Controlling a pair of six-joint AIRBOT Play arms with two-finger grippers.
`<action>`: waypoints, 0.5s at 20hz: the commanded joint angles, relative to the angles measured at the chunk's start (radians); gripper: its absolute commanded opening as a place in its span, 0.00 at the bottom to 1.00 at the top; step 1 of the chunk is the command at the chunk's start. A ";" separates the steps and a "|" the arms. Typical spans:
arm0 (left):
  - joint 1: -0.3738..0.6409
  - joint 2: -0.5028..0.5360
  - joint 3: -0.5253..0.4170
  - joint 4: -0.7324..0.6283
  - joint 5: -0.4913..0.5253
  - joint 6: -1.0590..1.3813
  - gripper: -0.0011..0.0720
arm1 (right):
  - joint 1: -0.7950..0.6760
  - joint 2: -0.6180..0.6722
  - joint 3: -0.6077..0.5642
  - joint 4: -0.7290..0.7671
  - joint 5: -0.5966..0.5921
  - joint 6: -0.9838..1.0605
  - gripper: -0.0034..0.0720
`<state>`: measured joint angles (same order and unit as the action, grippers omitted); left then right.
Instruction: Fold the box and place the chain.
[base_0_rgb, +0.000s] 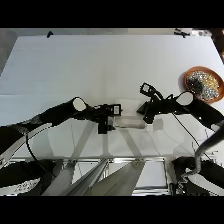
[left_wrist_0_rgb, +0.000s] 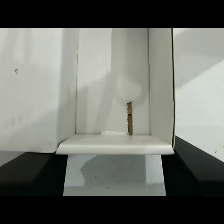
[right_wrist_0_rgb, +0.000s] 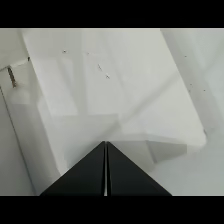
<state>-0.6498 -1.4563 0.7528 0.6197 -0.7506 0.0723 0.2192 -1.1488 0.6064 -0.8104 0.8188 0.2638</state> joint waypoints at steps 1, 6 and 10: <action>0.000 0.001 0.001 -0.005 0.006 -0.003 0.03 | 0.000 0.078 0.002 0.050 0.003 -0.050 0.06; 0.000 0.001 0.001 -0.005 0.006 -0.003 0.03 | -0.001 0.233 0.002 -0.050 0.104 -0.064 0.06; 0.000 0.001 0.001 -0.005 0.005 -0.003 0.03 | -0.001 0.275 0.001 -0.316 0.302 -0.065 0.05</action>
<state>-0.6498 -1.4563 0.7528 0.6167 -0.7483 0.0704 0.2184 -0.9100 0.6075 -0.9436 0.9722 0.2043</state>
